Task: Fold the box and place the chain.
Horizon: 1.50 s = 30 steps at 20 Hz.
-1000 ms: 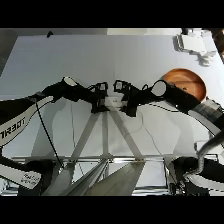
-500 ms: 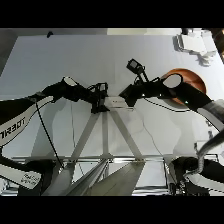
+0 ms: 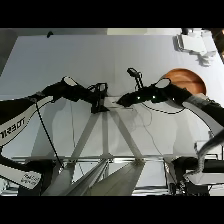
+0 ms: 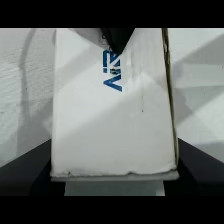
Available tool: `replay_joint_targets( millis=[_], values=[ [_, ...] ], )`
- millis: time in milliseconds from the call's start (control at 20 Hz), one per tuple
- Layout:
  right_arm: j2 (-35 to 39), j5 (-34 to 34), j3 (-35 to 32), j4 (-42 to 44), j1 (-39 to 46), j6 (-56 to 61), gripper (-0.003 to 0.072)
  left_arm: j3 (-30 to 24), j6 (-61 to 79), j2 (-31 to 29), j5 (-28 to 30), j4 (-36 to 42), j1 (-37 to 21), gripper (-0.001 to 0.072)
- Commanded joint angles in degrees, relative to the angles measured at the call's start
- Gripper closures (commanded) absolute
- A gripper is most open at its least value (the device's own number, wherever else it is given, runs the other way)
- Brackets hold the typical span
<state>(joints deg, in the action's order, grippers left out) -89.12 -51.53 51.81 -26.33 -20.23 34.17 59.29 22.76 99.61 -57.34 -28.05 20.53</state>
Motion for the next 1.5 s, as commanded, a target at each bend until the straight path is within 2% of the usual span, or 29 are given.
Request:
replay_joint_targets(
  millis=[0, 150, 350, 500, 650, 800, 950, 1100, 1200, 1250, 1300, 1350, 1400, 1450],
  values=[
    [-0.57, -0.35, 0.07, -0.68, 0.00, 0.50, 0.0679, 0.02, -0.09, -0.02, 0.11, 0.15, 0.04, 0.0286],
    [3.02, 0.04, 0.68, -0.76, 0.00, 0.48, 0.0679, 0.02, -0.09, -0.02, 0.11, 0.13, 0.04, 0.0286],
    [12.52, 4.15, 1.05, -4.28, 0.00, 0.35, 0.0679, 0.02, -0.09, -0.02, 0.11, 0.13, 0.04, 0.0286],
    [20.83, 4.72, 1.05, -13.44, 0.00, 1.14, 0.0679, 0.02, -0.09, -0.02, 0.11, 0.13, 0.04, 0.0286],
    [28.50, 3.56, 1.05, -28.59, 0.00, 11.98, 0.0679, 0.02, -0.09, -0.02, 0.11, 0.13, 0.04, 0.0286],
    [34.69, -1.14, 1.05, -49.86, 0.00, 26.27, 0.0679, 0.02, -0.09, -0.02, 0.09, 0.13, 0.04, 0.0286],
    [37.11, -10.97, 1.05, -66.16, 0.00, 34.93, 0.0679, 0.02, -0.07, -0.02, 0.15, 0.83, 0.04, 0.0287],
    [37.20, -18.29, 1.03, -71.30, 0.00, 38.51, 0.0679, 0.02, -0.09, -0.04, -0.37, 2.10, 0.04, 0.0286],
    [37.18, -18.93, 1.03, -70.73, 0.00, 39.80, 0.0679, 0.02, -0.09, -0.04, -1.33, 2.12, 0.04, 0.0289],
    [37.20, -18.64, 1.03, -70.71, 0.00, 40.59, 0.0679, 0.02, -0.28, -0.04, -1.38, 2.19, 0.04, 0.0345],
    [37.20, -18.14, 1.03, -70.66, 0.00, 41.05, 0.0679, 0.02, -1.42, -0.17, -1.42, 2.12, 0.04, 0.0527],
    [37.18, -17.81, 1.03, -70.62, 0.00, 41.03, 0.0679, 0.02, -3.04, -0.68, -1.64, 2.10, 0.02, 0.0668],
    [37.18, -17.75, 1.03, -70.62, 0.00, 41.03, 0.0679, 0.02, -5.53, -1.84, -2.71, 1.97, -0.17, 0.0700],
    [37.18, -17.77, 1.03, -70.62, 0.00, 41.03, 0.0679, 0.02, -8.22, -3.52, -3.76, 1.20, -0.33, 0.0701]
  ],
)
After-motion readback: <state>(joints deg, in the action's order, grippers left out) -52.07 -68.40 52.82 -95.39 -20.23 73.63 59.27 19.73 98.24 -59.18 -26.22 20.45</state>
